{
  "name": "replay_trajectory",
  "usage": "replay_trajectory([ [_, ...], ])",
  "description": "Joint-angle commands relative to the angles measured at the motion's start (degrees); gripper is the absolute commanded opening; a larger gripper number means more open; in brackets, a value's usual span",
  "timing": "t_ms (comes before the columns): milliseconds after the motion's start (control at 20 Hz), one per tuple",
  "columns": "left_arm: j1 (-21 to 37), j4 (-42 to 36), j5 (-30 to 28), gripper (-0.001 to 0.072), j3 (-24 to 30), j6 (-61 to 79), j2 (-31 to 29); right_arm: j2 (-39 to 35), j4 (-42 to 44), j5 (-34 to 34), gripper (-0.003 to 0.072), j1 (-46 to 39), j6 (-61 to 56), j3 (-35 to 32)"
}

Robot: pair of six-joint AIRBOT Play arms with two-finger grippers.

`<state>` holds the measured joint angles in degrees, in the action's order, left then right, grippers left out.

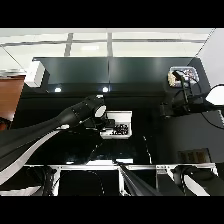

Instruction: Fold the box and place the chain.

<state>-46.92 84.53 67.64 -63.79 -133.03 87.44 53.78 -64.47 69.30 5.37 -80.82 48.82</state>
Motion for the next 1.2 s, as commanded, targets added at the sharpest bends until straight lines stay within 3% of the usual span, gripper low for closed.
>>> replay_trajectory([
  [0,0.07,0.02,0.09,0.0025,-0.04,0.26,0.0,-0.66,-2.6,-0.61,0.0373,-2.45,0.02,0.09],
  [250,0.0,0.33,0.07,0.0026,-0.31,0.79,-0.74,-0.66,-1.44,1.49,0.0373,-2.45,0.74,0.09],
  [300,0.02,0.48,0.17,0.0078,-0.68,-0.04,-0.81,-0.66,-1.44,1.66,0.0373,-2.45,0.94,0.09],
  [400,0.04,0.5,0.39,0.0502,-1.68,-0.96,-0.85,-0.66,-1.44,1.27,0.0373,-2.45,1.22,0.09],
  [600,-0.9,6.4,0.15,0.0513,-2.62,-0.57,-5.18,-0.66,-1.49,1.18,0.0373,-2.45,1.33,0.09],
  [850,-0.28,17.25,3.78,0.0513,1.4,2.08,-18.4,-0.66,-2.1,1.6,0.0373,-2.47,1.33,0.09],
  [1050,11.87,14.84,3.48,0.0516,13.29,2.36,-30.18,-0.66,-2.01,0.98,0.0373,-2.47,1.31,0.09],
  [1150,20.33,6.8,-0.44,0.0675,20.85,6.25,-34.77,-0.66,-2.03,1.11,0.0373,-2.47,1.31,0.09],
])
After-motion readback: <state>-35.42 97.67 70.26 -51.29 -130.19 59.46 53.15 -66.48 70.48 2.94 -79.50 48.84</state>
